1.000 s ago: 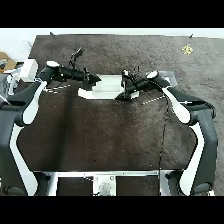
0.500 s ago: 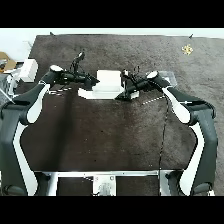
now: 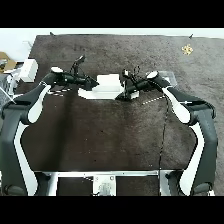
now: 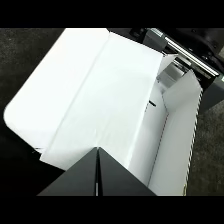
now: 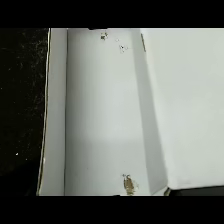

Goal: Fold the box and place the chain.

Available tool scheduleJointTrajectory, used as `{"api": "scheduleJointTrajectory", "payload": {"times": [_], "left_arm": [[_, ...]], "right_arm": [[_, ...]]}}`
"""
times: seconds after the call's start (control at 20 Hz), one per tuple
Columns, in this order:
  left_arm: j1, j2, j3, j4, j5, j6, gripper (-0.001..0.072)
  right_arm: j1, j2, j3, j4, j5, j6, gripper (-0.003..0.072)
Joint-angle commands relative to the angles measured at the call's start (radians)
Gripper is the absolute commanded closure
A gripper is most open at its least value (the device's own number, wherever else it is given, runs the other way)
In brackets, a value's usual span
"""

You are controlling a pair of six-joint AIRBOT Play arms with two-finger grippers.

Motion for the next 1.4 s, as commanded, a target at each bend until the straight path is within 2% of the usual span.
{"api": "scheduleJointTrajectory", "payload": {"times": [0.0,0.2,0.3,0.4,0.45,0.5,0.55,0.65,0.8,1.05,1.35], "left_arm": [[0.002,0.034,0.026,-0.009,-0.013,0.036,0.0698],[0.031,0.121,0.089,0.023,-0.05,0.035,0.0698],[0.059,0.156,0.1,0.085,-0.109,0.035,0.0697],[0.071,0.159,0.1,0.17,-0.213,0.044,0.0689],[0.066,0.153,0.097,0.245,-0.288,0.09,0.0396],[0.053,0.148,0.095,0.336,-0.31,0.114,0.0119],[0.034,0.146,0.088,0.432,-0.291,0.116,0.0096],[-0.007,0.144,0.064,0.565,-0.204,0.147,0.0094],[-0.052,0.14,0.023,0.583,-0.088,0.202,0.0094],[-0.081,0.137,-0.005,0.582,-0.041,0.238,0.0094],[-0.082,0.136,-0.005,0.537,-0.038,0.282,0.0095]], "right_arm": [[0.0,0.0,0.0,0.0,0.0,0.001,0.0241],[0.0,0.0,0.0,0.0,0.0,0.001,0.0241],[0.0,0.0,0.0,0.0,0.0,0.001,0.0241],[0.0,0.0,0.0,0.0,0.0,0.001,0.024],[0.0,0.0,0.0,0.0,0.001,0.001,0.0241],[0.0,0.0,0.0,0.0,0.0,0.001,0.024],[0.0,0.0,0.0,0.0,0.0,0.001,0.024],[0.0,0.0,0.0,0.0,0.0,0.001,0.0241],[0.0,0.0,0.0,0.0,0.0,0.001,0.024],[0.0,0.0,0.0,0.0,0.0,0.001,0.024],[0.0,0.0,0.0,0.0,0.0,0.001,0.024]]}}
